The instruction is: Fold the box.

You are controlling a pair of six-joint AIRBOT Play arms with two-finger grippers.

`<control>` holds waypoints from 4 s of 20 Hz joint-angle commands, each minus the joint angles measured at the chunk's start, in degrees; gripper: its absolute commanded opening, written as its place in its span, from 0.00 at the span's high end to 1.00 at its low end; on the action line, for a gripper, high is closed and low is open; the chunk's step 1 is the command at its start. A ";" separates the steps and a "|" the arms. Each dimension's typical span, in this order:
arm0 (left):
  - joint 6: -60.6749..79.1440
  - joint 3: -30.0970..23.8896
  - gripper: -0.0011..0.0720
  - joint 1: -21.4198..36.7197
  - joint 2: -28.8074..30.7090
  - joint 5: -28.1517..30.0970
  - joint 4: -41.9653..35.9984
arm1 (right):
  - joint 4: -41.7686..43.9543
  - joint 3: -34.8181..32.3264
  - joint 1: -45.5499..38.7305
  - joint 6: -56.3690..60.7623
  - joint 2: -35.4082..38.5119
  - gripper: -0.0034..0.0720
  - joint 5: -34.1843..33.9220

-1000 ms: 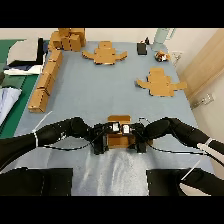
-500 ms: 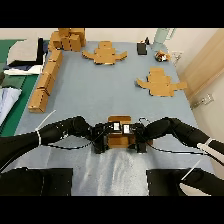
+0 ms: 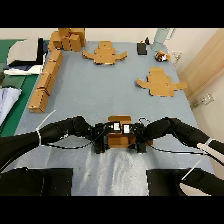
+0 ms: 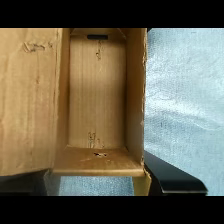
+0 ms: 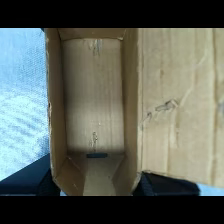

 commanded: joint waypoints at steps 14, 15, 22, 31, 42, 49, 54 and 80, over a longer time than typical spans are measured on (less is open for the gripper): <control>0.02 0.07 0.27 0.02 -0.04 0.02 0.22 | -0.04 0.04 0.04 -0.04 0.00 0.43 0.02; 0.00 0.07 0.27 0.02 -0.04 0.02 0.22 | -0.07 0.07 0.04 -0.04 0.00 0.43 0.02; 0.00 0.07 0.27 0.02 -0.04 0.02 0.22 | -2.51 0.04 0.04 -0.04 -0.02 0.43 -0.31; 0.02 0.07 0.27 0.02 -0.04 0.02 0.22 | -9.05 0.07 0.00 4.50 0.04 0.01 -3.50; 0.02 0.07 0.27 0.02 -0.04 0.02 0.22 | -12.04 0.07 0.00 8.00 2.40 0.01 -4.61; 0.00 0.07 0.27 0.02 -0.04 0.02 0.22 | -12.35 0.07 0.00 8.98 5.73 0.01 -6.03; 0.00 0.07 0.27 0.02 -0.04 0.02 0.22 | -12.35 0.13 0.00 9.05 7.85 0.01 -6.16; 0.00 0.07 0.27 0.02 -0.04 0.02 0.22 | 9.64 0.87 0.76 68.87 23.47 0.02 -14.01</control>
